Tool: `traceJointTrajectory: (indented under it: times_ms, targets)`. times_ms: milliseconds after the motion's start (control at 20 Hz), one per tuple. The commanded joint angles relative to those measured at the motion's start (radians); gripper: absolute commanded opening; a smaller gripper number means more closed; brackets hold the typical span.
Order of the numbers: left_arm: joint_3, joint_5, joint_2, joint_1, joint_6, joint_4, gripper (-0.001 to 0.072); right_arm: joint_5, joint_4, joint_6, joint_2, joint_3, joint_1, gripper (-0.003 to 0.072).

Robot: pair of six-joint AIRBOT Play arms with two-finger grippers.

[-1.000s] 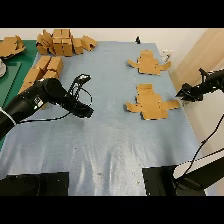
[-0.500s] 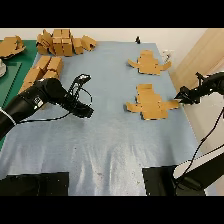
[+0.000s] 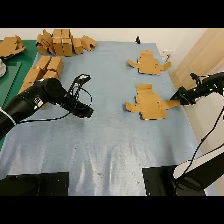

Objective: Fold the box.

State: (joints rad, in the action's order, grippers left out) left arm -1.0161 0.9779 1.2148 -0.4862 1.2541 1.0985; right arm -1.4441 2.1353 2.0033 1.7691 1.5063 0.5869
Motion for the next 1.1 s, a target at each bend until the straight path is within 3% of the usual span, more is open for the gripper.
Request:
traceJointTrajectory:
  times_ms: [0,100,200,750,850,900,950,1050]
  targets:
    - [-0.001,0.0,0.001,0.0,0.0,0.0,0.0011,-0.083,0.11,0.053,0.001,0.0,-0.007,0.0431]
    - [-0.001,0.0,0.001,0.0,0.0,0.0,0.0011,-0.106,0.112,0.05,0.005,-0.002,-0.01,0.0423]
    - [-0.001,0.0,0.001,0.0,0.0,0.0,0.0011,-0.121,0.115,0.05,0.007,-0.005,-0.012,0.0289]
    - [-0.001,0.0,0.001,0.0,0.0,0.0,0.0011,-0.109,0.124,0.039,0.023,-0.037,-0.052,0.0285]
    - [-0.001,0.0,0.001,0.0,0.0,0.0,0.0011,-0.109,0.123,0.039,0.027,-0.037,-0.056,0.015]
    - [-0.001,0.0,0.001,0.0,0.0,0.0,0.0011,-0.109,0.124,0.039,0.027,-0.037,-0.058,0.0129]
    - [-0.001,0.0,0.001,0.0,0.0,0.0,0.0011,-0.109,0.125,0.039,0.027,-0.037,-0.06,0.0016]
    - [-0.001,0.0,0.001,0.0,0.0,0.0,0.0011,-0.105,0.125,0.039,0.027,-0.037,-0.07,0.0003]
